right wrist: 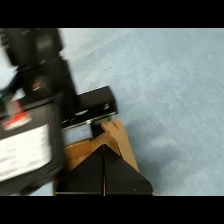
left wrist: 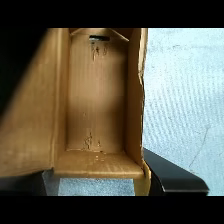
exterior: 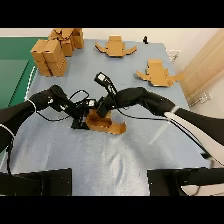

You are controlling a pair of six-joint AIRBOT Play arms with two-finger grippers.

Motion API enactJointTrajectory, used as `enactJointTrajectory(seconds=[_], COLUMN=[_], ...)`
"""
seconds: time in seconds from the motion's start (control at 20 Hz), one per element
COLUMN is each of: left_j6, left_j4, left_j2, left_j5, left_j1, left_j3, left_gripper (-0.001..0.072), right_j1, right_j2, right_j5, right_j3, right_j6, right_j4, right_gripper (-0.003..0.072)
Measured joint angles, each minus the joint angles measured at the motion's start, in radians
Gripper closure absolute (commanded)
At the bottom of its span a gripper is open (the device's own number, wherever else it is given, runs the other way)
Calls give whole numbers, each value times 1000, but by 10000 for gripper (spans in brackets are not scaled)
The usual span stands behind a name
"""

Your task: Fold the box.

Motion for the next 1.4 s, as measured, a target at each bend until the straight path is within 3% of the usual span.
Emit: enactJointTrajectory(seconds=[0.3,0.9,1.2,1.4], left_j6=[1,2,2,2], left_j4=[0,1,2,2], left_j2=[0,0,0,0], left_j5=[-3,-8,-8,-8], left_j1=[0,0,0,0], left_j3=[0,0,0,0], left_gripper=[596,596,596,596], right_j1=[-42,-60,-97,-113], right_j2=[-173,-259,-151,75], right_j5=[-72,-254,-354,-337], right_j3=[126,177,189,7], right_j6=[82,106,139,153], right_j4=[-4,-35,-76,-137], right_gripper=[679,679,682,680])
